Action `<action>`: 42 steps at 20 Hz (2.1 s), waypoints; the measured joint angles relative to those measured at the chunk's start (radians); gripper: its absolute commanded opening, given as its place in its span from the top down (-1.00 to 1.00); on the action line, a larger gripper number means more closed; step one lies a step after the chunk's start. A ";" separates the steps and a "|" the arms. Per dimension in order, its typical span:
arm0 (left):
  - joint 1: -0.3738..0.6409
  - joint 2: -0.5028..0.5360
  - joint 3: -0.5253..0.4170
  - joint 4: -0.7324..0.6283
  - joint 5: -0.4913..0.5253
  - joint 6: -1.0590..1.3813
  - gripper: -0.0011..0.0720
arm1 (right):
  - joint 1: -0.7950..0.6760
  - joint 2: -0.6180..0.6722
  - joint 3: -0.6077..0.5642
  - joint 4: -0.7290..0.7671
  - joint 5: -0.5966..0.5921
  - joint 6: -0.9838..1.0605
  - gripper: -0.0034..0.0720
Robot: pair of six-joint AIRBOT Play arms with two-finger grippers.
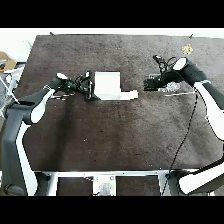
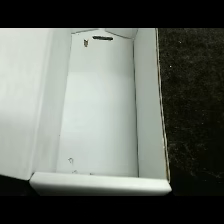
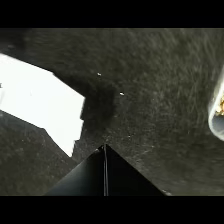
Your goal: Fold the box and place the chain.
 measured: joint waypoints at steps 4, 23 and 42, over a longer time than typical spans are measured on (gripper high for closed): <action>0.000 0.000 0.000 0.000 0.000 0.000 0.22 | -0.006 -0.022 -0.041 0.037 -0.065 0.013 0.91; 0.000 0.000 0.000 0.000 0.000 0.001 0.22 | -0.006 -0.142 -0.052 0.605 0.024 -0.270 -0.09; 0.000 0.000 0.000 0.000 0.000 0.000 0.22 | 0.162 -0.198 0.191 0.293 0.040 0.079 -0.25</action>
